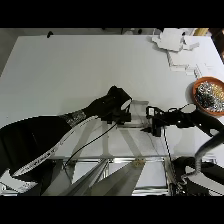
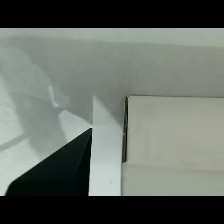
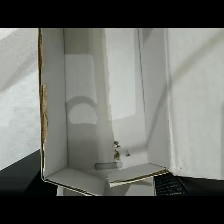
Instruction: Fold the box and place the chain.
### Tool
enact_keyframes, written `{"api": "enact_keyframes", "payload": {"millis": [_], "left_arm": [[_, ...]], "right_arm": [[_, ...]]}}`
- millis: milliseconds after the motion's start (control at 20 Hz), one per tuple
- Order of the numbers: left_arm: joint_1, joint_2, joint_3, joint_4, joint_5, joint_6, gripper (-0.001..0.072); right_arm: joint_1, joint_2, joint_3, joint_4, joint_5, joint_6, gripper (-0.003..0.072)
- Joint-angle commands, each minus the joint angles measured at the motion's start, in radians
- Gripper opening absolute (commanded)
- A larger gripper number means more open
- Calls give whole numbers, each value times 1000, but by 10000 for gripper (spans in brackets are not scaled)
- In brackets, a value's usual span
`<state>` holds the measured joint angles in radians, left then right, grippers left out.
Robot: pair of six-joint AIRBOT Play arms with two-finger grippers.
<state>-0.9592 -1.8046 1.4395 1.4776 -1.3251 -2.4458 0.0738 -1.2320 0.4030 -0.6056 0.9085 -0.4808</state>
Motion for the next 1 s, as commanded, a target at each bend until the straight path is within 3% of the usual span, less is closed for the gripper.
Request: {"api": "enact_keyframes", "payload": {"millis": [0, 50, 300, 350, 450, 800, 950], "left_arm": [[-3, -6, 0, -6, 9, 0, 115], [-2, -6, 0, -7, 8, 1, -2], [-2, -1, 0, -33, 4, 54, 28], [-2, 7, 0, -42, 0, 112, 118], [5, 37, 0, -55, -19, 229, 400], [81, 192, 0, -98, -56, 423, 424], [135, 280, -7, -122, -108, 641, 553]], "right_arm": [[0, 0, 0, 0, 0, 1, 521], [0, 0, 0, 0, 0, 1, 521], [0, 0, 0, 1, 0, 1, 521], [0, 0, 0, 0, 0, 1, 521], [0, 0, 0, 0, 0, 1, 521], [0, 0, 0, 1, 0, 1, 521], [0, 0, 0, 1, 0, 1, 521]]}}
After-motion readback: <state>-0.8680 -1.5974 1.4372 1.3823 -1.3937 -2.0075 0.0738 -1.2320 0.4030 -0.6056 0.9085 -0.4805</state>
